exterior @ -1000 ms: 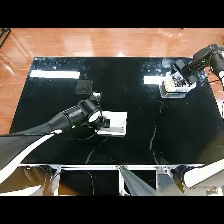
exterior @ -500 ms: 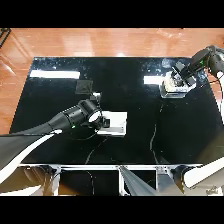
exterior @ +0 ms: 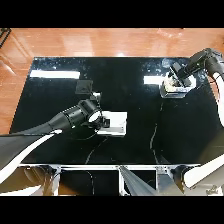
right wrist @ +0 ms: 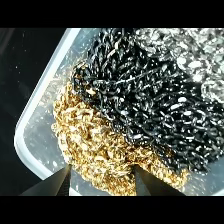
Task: Fold the box and place the chain.
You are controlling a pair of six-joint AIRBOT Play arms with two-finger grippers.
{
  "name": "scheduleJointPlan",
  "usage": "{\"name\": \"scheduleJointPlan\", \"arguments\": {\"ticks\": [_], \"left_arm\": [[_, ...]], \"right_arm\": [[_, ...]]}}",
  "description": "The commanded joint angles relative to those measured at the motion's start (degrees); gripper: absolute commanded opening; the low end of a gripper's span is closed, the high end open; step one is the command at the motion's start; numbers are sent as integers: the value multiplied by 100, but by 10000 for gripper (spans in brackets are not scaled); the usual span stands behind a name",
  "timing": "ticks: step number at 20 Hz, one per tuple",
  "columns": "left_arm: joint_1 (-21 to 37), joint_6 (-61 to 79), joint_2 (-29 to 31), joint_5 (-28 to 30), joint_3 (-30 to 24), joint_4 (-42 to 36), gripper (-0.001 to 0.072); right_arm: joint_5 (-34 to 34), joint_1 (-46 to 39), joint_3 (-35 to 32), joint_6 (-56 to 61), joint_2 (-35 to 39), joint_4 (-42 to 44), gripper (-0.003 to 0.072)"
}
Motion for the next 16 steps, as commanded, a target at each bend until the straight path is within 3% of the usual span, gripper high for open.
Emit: {"name": "scheduleJointPlan", "arguments": {"ticks": [1,13,14,15,16], "left_arm": [[0,2,2,4,0,0,28],[0,0,2,7,0,0,28],[0,0,2,7,0,0,28],[0,0,2,4,0,0,28],[0,0,2,4,0,0,28]], "right_arm": [[61,15,4,-7,-63,63,437],[50,17,4,-201,-164,-4,434],[57,17,4,-243,-170,-2,345],[57,17,4,-323,-168,-2,162],[55,15,7,-442,-168,44,61]]}}
